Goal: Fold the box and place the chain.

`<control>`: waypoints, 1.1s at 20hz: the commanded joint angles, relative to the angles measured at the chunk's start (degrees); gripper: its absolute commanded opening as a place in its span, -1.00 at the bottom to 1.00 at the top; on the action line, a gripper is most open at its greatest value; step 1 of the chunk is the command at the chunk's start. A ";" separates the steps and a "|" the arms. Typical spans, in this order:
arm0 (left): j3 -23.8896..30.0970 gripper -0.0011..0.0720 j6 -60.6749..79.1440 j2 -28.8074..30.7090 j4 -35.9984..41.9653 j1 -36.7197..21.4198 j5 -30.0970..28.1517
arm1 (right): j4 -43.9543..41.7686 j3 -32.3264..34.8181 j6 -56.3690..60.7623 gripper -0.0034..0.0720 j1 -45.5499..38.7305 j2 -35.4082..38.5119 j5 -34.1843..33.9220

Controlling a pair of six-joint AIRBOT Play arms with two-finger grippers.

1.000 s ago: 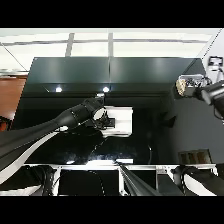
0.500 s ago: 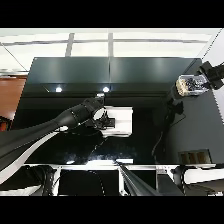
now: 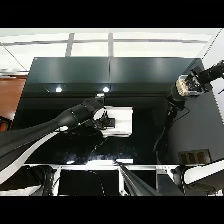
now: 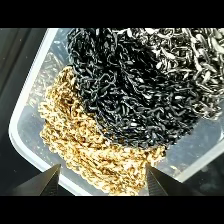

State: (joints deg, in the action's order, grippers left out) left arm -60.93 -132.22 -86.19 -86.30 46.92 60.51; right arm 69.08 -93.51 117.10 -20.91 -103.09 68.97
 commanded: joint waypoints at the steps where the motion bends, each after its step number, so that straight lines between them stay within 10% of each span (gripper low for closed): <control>1: 0.02 -0.89 0.00 0.00 -0.02 0.00 -0.02 | -0.87 -0.26 0.98 0.67 1.36 -1.05 -1.40; 7: 0.02 -0.89 0.00 0.00 -0.02 0.00 -0.02 | -2.40 -0.26 1.40 0.56 3.82 -4.26 -2.27; 12: 0.02 -0.89 0.00 0.00 -0.02 0.00 -0.02 | -2.45 -0.35 -1.77 -0.89 3.78 -4.17 -2.43; 22: 0.02 -0.89 0.00 0.00 0.00 0.00 -0.04 | -2.67 -3.67 -26.91 -0.89 1.99 13.11 4.85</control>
State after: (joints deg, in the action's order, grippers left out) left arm -60.93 -132.25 -86.19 -86.32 46.92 60.49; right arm 66.59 -96.75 96.97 -18.55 -96.47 72.51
